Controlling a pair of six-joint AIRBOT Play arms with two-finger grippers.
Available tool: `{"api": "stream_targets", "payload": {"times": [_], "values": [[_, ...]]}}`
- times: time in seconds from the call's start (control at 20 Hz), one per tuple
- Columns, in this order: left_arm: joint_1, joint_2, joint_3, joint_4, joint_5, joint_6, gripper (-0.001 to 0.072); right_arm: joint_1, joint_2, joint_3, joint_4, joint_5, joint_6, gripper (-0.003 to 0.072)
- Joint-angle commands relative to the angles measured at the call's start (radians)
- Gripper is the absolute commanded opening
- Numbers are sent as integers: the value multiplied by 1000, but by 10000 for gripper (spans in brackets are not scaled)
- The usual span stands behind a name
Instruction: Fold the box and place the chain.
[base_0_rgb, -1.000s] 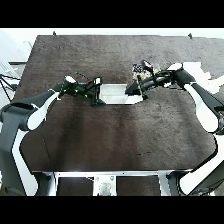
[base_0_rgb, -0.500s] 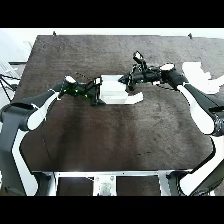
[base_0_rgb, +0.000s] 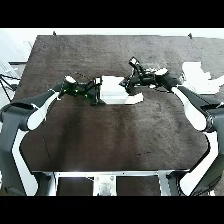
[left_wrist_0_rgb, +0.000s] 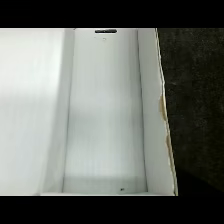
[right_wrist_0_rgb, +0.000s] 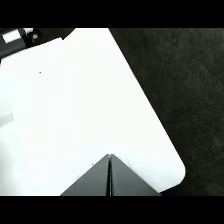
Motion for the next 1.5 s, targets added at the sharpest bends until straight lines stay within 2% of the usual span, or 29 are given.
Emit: {"api": "stream_targets", "payload": {"times": [0.0,0.25,0.45,0.55,0.7,0.75,0.8,0.85,1.45], "values": [[0,0,0,1,3,2,350,16,-21,1,-60,11,6,14],[0,0,0,1,3,2,350,21,-9,37,-79,16,-1,14],[0,0,0,1,3,2,350,14,102,43,-84,17,-17,12],[0,0,0,1,3,1,350,4,190,10,-144,16,-16,11],[0,0,0,1,3,2,350,-14,328,-104,-286,16,-16,28],[0,0,0,1,3,2,350,-24,357,-143,-333,16,-17,294],[0,0,0,1,3,1,350,-36,369,-169,-363,16,-17,616],[0,0,0,1,3,2,350,-50,367,-188,-371,15,-18,641],[0,0,0,1,3,-2,350,-8,221,-216,-371,46,-194,636]]}}
